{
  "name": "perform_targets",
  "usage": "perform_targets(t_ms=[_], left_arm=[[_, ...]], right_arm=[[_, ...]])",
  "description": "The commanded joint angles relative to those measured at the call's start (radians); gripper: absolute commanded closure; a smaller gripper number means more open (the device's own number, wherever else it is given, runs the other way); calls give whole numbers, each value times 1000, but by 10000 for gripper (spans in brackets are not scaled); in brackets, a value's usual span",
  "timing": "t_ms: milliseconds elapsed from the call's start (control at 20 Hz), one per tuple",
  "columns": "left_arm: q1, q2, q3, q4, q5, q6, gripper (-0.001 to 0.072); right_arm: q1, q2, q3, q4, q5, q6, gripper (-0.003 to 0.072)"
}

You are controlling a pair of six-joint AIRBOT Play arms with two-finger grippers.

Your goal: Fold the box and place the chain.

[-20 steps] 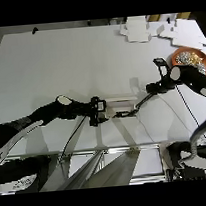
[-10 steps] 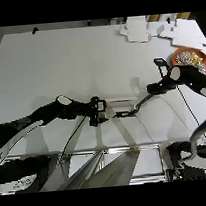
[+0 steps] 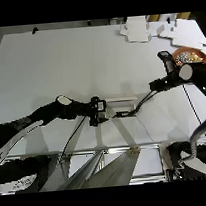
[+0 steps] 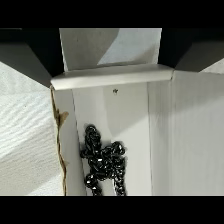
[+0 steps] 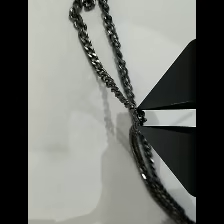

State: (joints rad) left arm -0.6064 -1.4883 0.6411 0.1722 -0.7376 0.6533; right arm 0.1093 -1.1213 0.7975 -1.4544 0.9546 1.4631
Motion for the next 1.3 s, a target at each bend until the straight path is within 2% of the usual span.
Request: perform_targets(t_ms=[0,400,650,900,1100,1250], left_arm=[[0,1,1,0,0,0,496],[0,1,1,0,0,0,496],[0,1,1,0,0,0,496],[0,1,1,0,0,0,496],[0,1,1,0,0,0,496],[0,1,1,0,0,0,496]], right_arm=[[51,113,1,3,67,-29,668],[249,420,1,127,179,-27,668],[277,557,1,195,190,3,668],[277,606,1,308,183,2,668],[277,603,1,386,124,-45,668],[277,594,1,391,79,-56,667]])
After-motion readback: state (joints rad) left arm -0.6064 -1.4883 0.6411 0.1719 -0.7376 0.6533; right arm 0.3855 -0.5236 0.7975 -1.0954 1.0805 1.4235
